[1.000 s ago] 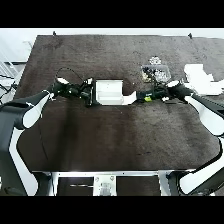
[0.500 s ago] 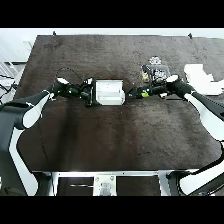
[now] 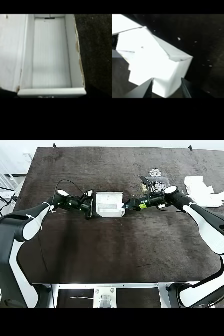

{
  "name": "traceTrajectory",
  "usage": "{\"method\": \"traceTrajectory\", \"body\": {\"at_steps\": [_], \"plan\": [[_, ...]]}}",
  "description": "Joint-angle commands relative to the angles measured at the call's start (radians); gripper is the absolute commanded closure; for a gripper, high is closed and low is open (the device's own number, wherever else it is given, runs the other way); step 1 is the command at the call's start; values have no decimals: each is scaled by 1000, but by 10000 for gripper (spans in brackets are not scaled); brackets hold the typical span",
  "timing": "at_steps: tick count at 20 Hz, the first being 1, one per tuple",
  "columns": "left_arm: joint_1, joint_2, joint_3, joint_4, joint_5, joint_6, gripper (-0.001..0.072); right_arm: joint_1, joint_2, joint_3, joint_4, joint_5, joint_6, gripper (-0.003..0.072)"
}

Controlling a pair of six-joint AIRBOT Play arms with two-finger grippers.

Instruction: Fold the box and place the chain.

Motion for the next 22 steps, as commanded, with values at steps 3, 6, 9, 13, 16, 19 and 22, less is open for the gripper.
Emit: {"method": "traceTrajectory", "body": {"at_steps": [3, 6, 9, 13, 16, 19, 22], "plan": [[0, 0, 0, 0, -1, 0, 239, 29, 0, 29, 1, -21, 64, 269], [0, 0, 0, 0, -1, 0, 239, 31, 0, 55, -27, -24, 107, 269], [0, 0, 0, 0, -2, 0, 238, 46, -2, 72, -96, -24, 180, 269], [0, 0, 0, 0, -2, 0, 238, 84, -4, 77, -153, -50, 233, 269], [0, 0, 0, 0, -2, 0, 239, 111, -6, 89, -224, -58, 302, 269], [0, 0, 0, 0, -2, 0, 239, 135, -6, 123, -317, -60, 381, 269], [0, 0, 0, 0, -2, 0, 238, 160, -8, 157, -419, -66, 478, 270]]}}
